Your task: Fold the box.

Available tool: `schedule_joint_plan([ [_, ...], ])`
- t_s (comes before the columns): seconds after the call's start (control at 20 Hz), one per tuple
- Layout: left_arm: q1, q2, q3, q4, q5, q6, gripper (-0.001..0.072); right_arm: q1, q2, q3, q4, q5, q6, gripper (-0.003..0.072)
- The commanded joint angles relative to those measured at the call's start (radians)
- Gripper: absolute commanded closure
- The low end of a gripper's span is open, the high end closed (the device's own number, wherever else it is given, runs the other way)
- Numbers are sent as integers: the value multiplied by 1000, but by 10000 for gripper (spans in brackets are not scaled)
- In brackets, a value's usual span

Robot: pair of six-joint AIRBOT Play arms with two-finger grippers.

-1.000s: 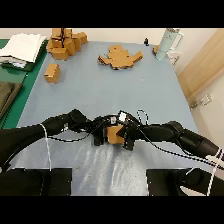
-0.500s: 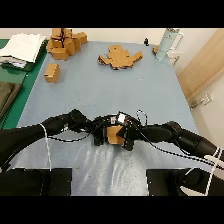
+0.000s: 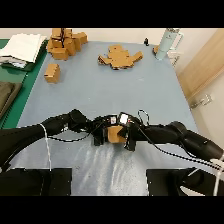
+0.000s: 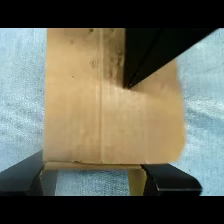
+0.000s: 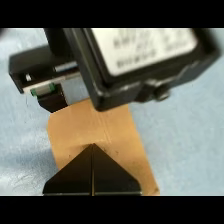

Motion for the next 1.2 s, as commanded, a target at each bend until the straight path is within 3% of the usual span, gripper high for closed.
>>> schedule_joint_plan([
  [0.0,0,0,0,0,0,0,246,19,114,-1,-58,-5,-68,680],
  [0.05,0,0,0,0,0,0,246,34,140,-7,-106,-4,-93,656],
  [0.15,0,0,0,0,0,0,246,45,151,-30,-148,-4,-154,418],
  [0.3,0,0,0,0,0,0,246,45,130,-40,-134,3,-188,353],
  [0.35,0,0,0,0,0,0,246,45,113,-40,-134,14,-190,221],
  [0.55,0,0,0,0,0,0,246,46,58,-39,-129,73,-268,205],
  [0.9,0,0,0,0,0,0,246,101,-5,-39,-100,77,-278,204],
  [1.15,0,0,0,0,0,0,246,101,-45,-38,-110,158,-284,205],
])
